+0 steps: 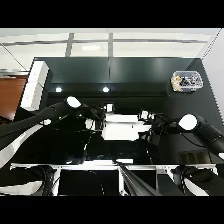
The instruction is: Fold the box and place the chain.
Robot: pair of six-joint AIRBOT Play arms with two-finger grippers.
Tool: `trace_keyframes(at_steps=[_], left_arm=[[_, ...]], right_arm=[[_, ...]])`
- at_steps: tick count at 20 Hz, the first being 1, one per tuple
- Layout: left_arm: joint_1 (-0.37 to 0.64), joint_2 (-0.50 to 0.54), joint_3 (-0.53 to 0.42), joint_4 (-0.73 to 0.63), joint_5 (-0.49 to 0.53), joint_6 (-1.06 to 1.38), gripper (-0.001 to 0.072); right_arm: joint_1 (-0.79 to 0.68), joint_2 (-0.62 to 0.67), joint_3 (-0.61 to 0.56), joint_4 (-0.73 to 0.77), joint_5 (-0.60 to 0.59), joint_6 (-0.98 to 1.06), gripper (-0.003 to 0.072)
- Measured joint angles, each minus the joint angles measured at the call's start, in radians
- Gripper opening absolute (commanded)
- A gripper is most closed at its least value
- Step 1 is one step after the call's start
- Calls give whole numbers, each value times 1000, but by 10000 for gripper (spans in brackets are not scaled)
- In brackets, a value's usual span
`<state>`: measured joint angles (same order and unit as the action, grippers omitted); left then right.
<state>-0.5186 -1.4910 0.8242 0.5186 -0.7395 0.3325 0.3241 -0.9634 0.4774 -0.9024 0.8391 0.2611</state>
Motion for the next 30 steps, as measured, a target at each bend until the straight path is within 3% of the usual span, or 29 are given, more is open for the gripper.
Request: trace_keyframes(at_steps=[9, 17, 23, 30], left_arm=[[0, -2, 0, 3, -1, 0, 27], [0, -2, 0, 3, -2, 0, 27], [0, -2, 0, 0, 4, -3, 27], [-1, -2, 0, 1, -4, 1, 26]], right_arm=[[70, -50, -21, 43, -64, -41, 717], [174, -87, 3, 110, -214, -45, 717], [129, -88, 96, 39, -172, -45, 717], [90, -88, 128, 36, -167, -64, 717]])
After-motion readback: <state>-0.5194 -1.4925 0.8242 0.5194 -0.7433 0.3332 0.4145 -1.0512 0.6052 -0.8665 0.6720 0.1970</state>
